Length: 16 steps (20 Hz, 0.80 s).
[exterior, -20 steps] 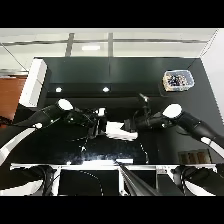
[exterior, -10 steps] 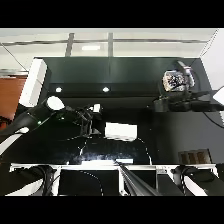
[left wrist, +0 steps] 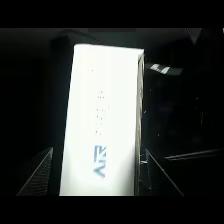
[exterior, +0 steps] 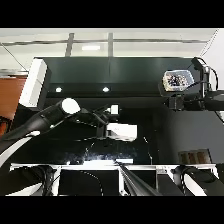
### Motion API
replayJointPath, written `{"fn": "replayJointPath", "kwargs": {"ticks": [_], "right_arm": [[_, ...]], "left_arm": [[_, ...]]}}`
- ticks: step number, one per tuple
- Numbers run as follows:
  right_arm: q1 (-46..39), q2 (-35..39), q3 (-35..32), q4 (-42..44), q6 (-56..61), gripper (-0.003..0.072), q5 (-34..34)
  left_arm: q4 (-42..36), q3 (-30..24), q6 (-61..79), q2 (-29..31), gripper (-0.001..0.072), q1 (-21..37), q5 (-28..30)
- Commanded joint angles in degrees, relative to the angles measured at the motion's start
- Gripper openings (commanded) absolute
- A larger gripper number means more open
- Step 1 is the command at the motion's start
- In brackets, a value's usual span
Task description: Fold the box and place the chain.
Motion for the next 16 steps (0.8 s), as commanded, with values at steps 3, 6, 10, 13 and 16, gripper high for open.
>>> {"fn": "replayJointPath", "kwargs": {"ticks": [3, 6, 10, 13, 16], "right_arm": [[-0.31, 0.09, 0.07, -0.96, 1.53, 0.0020, 0.09], [-0.31, 0.09, 0.07, -0.98, 1.53, 0.0020, 0.02], [-0.31, 0.09, 0.07, -1.05, 1.53, 0.0020, -0.37], [-0.28, 0.07, 0.07, -1.05, 1.53, 0.0020, -0.87], [-0.31, 0.07, 0.07, -1.05, 1.53, 0.0020, -1.05]], "left_arm": [[-0.63, 3.80, -2.54, -5.49, 0.0713, -2.64, 1.81], [-0.68, 3.80, -2.54, -5.81, 0.0713, -2.71, 1.79], [-0.37, 3.78, -4.11, -5.88, 0.0713, -2.71, 1.38], [1.11, 3.78, -6.19, -6.75, 0.0713, -2.67, 0.81], [1.25, 3.80, -6.88, -7.21, 0.0713, -2.67, 0.74]]}}
